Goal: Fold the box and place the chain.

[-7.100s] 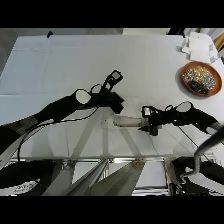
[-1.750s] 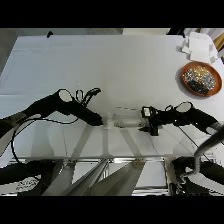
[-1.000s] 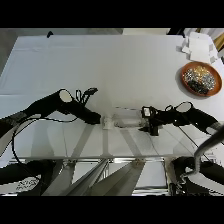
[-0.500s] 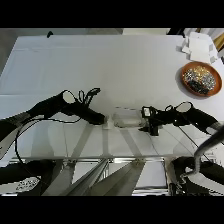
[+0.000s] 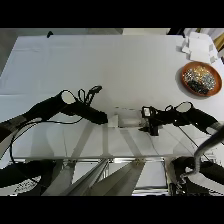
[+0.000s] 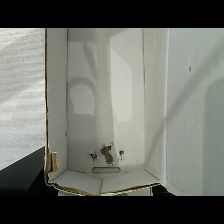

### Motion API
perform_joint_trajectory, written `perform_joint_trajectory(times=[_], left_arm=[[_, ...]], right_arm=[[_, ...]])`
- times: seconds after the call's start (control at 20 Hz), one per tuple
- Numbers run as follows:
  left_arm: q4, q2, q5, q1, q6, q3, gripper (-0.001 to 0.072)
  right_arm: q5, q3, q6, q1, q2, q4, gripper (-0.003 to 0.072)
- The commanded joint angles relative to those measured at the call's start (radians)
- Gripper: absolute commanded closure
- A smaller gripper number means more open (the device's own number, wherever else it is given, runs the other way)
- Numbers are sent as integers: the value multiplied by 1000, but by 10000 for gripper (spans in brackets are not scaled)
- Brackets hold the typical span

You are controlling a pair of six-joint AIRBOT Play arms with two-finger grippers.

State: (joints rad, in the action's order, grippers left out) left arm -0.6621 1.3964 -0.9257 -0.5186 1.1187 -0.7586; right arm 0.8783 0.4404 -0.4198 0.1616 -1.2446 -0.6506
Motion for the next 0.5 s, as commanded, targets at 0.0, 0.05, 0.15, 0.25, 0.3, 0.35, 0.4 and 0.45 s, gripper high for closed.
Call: perform_joint_trajectory(times=[0.0,0.05,0.15,0.25,0.3,0.35,0.4,0.45], left_arm=[[39,-26,9,-10,0,0,535],[49,-26,14,-22,0,0,535],[71,-26,28,-45,0,0,534],[86,-26,43,-56,0,0,497],[86,-26,47,-56,0,0,463],[86,-26,46,-56,0,0,423],[86,-26,47,-56,1,0,420],[86,-26,47,-55,1,0,420]], right_arm=[[0,0,0,0,0,0,280],[0,0,0,0,0,0,280],[0,0,0,0,0,0,280],[0,0,0,0,0,0,280],[0,0,0,0,0,0,280],[0,0,0,0,0,0,280],[0,0,0,0,0,0,280],[0,0,0,0,0,0,280]])
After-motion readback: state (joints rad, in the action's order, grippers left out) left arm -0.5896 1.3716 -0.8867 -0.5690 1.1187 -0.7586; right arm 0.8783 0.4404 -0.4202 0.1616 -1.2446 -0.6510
